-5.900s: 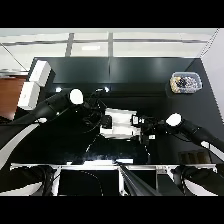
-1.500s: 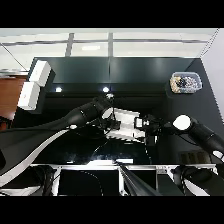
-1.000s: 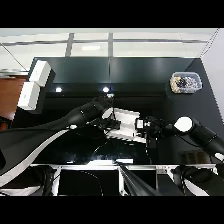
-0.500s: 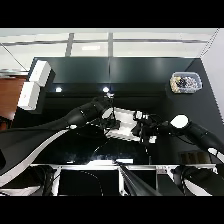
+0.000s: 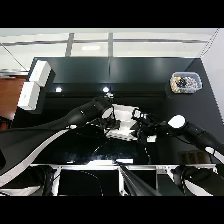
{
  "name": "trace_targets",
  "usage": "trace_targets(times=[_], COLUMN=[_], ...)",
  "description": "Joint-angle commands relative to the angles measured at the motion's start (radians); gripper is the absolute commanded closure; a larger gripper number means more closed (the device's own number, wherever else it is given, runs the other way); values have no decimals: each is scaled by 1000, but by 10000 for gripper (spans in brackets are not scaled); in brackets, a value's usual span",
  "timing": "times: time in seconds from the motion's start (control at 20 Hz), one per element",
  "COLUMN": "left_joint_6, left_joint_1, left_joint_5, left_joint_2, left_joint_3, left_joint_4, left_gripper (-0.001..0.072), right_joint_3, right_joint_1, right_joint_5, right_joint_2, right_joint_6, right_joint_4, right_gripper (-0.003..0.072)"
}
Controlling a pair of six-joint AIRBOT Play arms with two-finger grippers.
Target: Fold the box and place the chain.
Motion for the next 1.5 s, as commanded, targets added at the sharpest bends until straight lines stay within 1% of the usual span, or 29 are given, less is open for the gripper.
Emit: trace_targets(times=[0.0, 0.05, 0.1, 0.15, 0.2, 0.25, 0.35, 0.45, 0.55, 0.6, 0.7, 0.8, 0.9, 1.05, 1.2, 1.3, 1.45], left_joint_6=[2, 2, 2, 2, 2, 2, 2, 2, 2, 2, 2, 2, 2, 2, 2, 2, 2], left_joint_1=[0, 0, 0, 0, 0, 0, 0, 0, 0, 0, 0, 0, 0, 0, 0, 0, 0], left_joint_5=[-2, -2, -2, -2, -2, -2, -2, -10, -8, -4, -2, -2, -2, -2, -3, -3, -11], left_joint_2=[0, 0, 0, 0, 0, 0, 0, 0, 0, 0, 0, 0, 0, 0, 0, 0, 0], left_joint_3=[1, 1, 1, 1, 1, 1, 1, 1, 1, 1, 1, 1, 1, 1, 1, 1, 1], left_joint_4=[0, 0, 0, 0, 0, 0, -5, -4, -4, -4, -4, -4, -4, -4, -4, -4, -4], left_gripper=[682, 682, 682, 682, 682, 682, 682, 682, 682, 682, 682, 682, 682, 682, 682, 682, 682], right_joint_3=[0, 0, 0, 1, 8, 23, 68, 96, 96, 95, 74, 32, -17, -83, -97, -97, -97], right_joint_1=[2, 2, 1, 0, -8, -28, -112, -259, -445, -527, -657, -713, -702, -636, -552, -490, -412], right_joint_5=[-19, -18, -13, -10, 12, 56, 204, 362, 447, 462, 442, 423, 432, 454, 438, 379, 311], right_joint_2=[-1, -1, -1, 0, 7, 21, 79, 140, 184, 188, 188, 186, 174, 142, 104, 73, 9], right_joint_6=[0, 0, 0, 27, 115, 229, 530, 780, 972, 1053, 1225, 1324, 1375, 1375, 1357, 1293, 1173], right_joint_4=[12, 10, 6, 2, -17, -66, -208, -286, -340, -354, -356, -374, -389, -392, -375, -287, -84], right_gripper=[265, 432, 679, 671, 671, 671, 671, 671, 671, 671, 671, 671, 671, 671, 671, 671, 671])
